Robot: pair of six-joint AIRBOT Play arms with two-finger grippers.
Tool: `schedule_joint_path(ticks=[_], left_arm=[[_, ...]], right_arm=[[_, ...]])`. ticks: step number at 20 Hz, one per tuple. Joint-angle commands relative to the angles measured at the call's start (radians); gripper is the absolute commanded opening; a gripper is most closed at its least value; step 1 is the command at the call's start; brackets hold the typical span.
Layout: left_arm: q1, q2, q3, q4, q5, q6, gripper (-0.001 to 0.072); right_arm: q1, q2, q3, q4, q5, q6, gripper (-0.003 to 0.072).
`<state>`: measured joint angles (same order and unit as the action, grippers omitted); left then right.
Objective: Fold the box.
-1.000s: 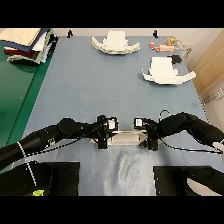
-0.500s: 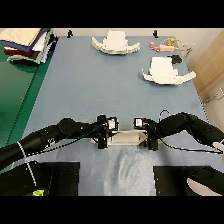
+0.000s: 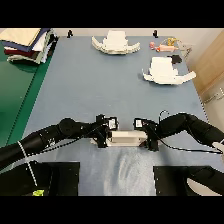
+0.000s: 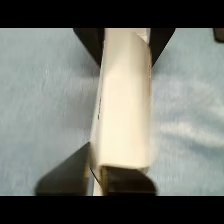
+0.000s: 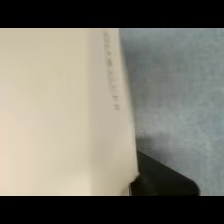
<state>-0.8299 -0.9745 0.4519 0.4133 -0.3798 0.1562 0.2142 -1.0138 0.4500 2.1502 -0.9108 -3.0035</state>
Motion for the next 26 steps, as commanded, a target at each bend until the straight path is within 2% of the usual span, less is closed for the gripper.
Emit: schedule_joint_path(ticks=[1,7,10,11,14,16,17,18,19,22,24,26], left_arm=[[0.000,0.002,0.002,-0.010,0.004,0.000,0.0614],[0.003,0.025,0.002,0.004,0.006,-0.055,0.0605],[0.003,0.125,0.002,0.175,-0.005,-0.352,0.0605],[0.009,0.165,0.002,0.283,-0.039,-0.499,0.0604],[0.069,0.272,0.002,0.591,-0.277,-0.966,0.0603],[0.113,0.329,0.002,0.630,-0.378,-1.184,0.0603],[0.124,0.357,0.002,0.603,-0.414,-1.291,0.0561],[0.125,0.380,0.002,0.563,-0.437,-1.377,0.0276],[0.119,0.393,0.002,0.524,-0.447,-1.370,0.0022],[0.094,0.360,0.005,0.411,-0.499,-1.378,0.0017],[0.094,0.270,0.031,0.292,-0.523,-1.376,0.0017],[0.095,0.165,0.096,0.237,-0.519,-1.357,0.0017]], right_arm=[[0.000,0.001,0.002,0.003,0.012,0.000,0.0543],[0.000,0.001,0.002,0.003,0.012,0.000,0.0544],[0.000,0.001,0.002,0.003,0.012,0.000,0.0543],[0.000,0.001,0.002,0.003,0.012,0.000,0.0543],[0.000,0.001,0.002,0.003,0.012,0.000,0.0543],[0.000,0.001,0.002,0.003,0.012,0.000,0.0543],[0.000,0.001,0.002,0.003,0.012,0.000,0.0543],[0.000,0.001,0.002,0.003,0.012,0.000,0.0543],[0.000,0.001,0.002,0.003,0.012,0.000,0.0543],[0.000,0.001,0.002,0.003,0.012,0.000,0.0543],[0.000,0.001,0.002,0.003,0.012,0.000,0.0543],[0.000,0.001,0.002,0.003,0.012,0.000,0.0543]])
